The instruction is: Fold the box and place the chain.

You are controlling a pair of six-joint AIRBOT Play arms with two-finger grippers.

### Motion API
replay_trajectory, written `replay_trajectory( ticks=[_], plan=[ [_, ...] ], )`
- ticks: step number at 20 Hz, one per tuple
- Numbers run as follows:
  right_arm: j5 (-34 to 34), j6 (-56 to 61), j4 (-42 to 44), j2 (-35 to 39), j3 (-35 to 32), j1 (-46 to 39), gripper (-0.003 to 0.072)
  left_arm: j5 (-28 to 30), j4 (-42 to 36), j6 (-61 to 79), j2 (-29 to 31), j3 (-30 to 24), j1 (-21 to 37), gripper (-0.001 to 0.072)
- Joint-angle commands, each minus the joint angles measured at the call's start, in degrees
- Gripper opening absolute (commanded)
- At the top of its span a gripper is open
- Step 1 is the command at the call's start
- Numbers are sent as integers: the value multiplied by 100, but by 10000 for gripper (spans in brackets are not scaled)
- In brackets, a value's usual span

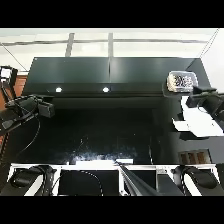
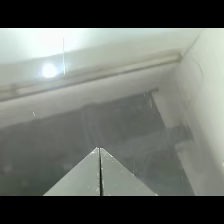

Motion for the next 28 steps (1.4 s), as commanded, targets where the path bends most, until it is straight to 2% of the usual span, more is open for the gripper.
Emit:
replay_trajectory(
  ticks=[1, 3, 5, 6, 7, 8, 9, 10, 13, 18, 22, 28],
  plan=[
    [-1351, 302, -590, -507, 17, -708, 10, 452, -61, 0, -192, -2, -2, 26],
    [-1187, 780, -588, -1093, 212, -1764, 10, 411, -61, 0, -264, -2, -4, 27],
    [-417, 822, -549, -1867, 741, -2820, 11, 400, -63, 0, -310, -2, -4, 33],
    [122, 837, -538, -2291, 1104, -3298, 11, 352, -61, 0, -326, -2, -4, 128],
    [645, 835, -540, -2669, 1467, -3679, 13, 260, -59, 2, -334, -2, -4, 393],
    [1172, 839, -540, -3069, 1873, -4041, 141, 184, -52, 0, -356, -2, -4, 646],
    [1617, 835, -518, -3438, 2251, -4306, 384, 79, -52, 2, -385, -2, -4, 717],
    [2184, 785, -507, -3842, 2673, -4518, 720, -50, -48, 2, -411, -2, -4, 717],
    [3574, 376, -682, -4892, 3729, -4819, 720, -339, -9, 4, -518, -2, -4, 717],
    [4398, -251, -592, -6107, 4710, -5198, 720, -350, 7, 31, -553, -2, -4, 711],
    [4833, -2129, 796, -6721, 4920, -5512, 720, -326, 9, 31, -555, -2, -4, 709],
    [5058, -3230, 1211, -7062, 4922, -5558, 720, -328, 7, 28, -555, -2, -4, 709]
  ],
)
